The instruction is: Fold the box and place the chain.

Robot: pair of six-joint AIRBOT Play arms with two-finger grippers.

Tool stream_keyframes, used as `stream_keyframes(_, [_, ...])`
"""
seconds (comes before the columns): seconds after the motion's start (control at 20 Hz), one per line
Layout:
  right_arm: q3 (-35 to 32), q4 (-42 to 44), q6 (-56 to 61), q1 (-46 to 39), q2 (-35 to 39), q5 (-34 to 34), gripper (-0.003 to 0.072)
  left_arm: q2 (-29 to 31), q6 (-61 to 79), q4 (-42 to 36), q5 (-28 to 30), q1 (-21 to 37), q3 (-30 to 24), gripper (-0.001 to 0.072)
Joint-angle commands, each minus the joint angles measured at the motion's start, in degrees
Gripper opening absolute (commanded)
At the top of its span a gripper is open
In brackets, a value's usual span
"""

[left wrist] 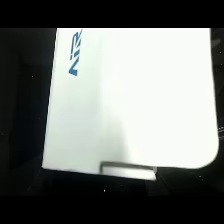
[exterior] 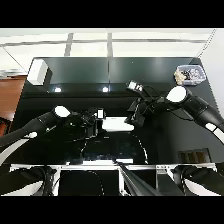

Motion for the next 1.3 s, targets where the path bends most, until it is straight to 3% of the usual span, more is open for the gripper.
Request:
stream_keyframes(0.0, [0.02, 2.60, -12.28, 0.98, -0.31, -0.48, 0.0693, -0.04, 0.00, 0.00, -0.15, -0.02, 0.00, 0.0398])
stream_keyframes(0.55, [-0.42, 4.35, -15.56, 1.01, -2.91, 0.24, 0.0692, -0.04, 0.00, 0.00, -0.11, -0.02, 0.00, 0.0398])
stream_keyframes(0.65, [-0.39, 4.35, -16.06, 0.98, -2.89, 1.33, 0.0559, -0.04, 0.00, 0.00, -0.11, -0.02, 0.00, 0.0398])
stream_keyframes(0.85, [-0.35, 2.56, -16.20, 2.25, -2.40, 4.63, 0.0562, -0.04, 0.00, -0.02, -0.11, -0.02, 0.00, 0.0398])
stream_keyframes(1.1, [-0.37, -0.44, -14.29, 4.20, -2.43, 0.90, 0.0558, -0.04, 0.00, 0.00, -0.11, -0.02, 0.00, 0.0398])
stream_keyframes(1.2, [-0.37, -0.42, -14.23, 4.20, -2.43, 1.03, 0.0416, -0.04, 0.00, 0.00, -0.11, -0.02, 0.00, 0.0398])
stream_keyframes(1.25, [-0.35, -0.42, -14.08, 4.20, -2.43, 1.01, 0.0416, -0.04, 0.00, 0.00, -0.11, -0.02, 0.00, 0.0398])
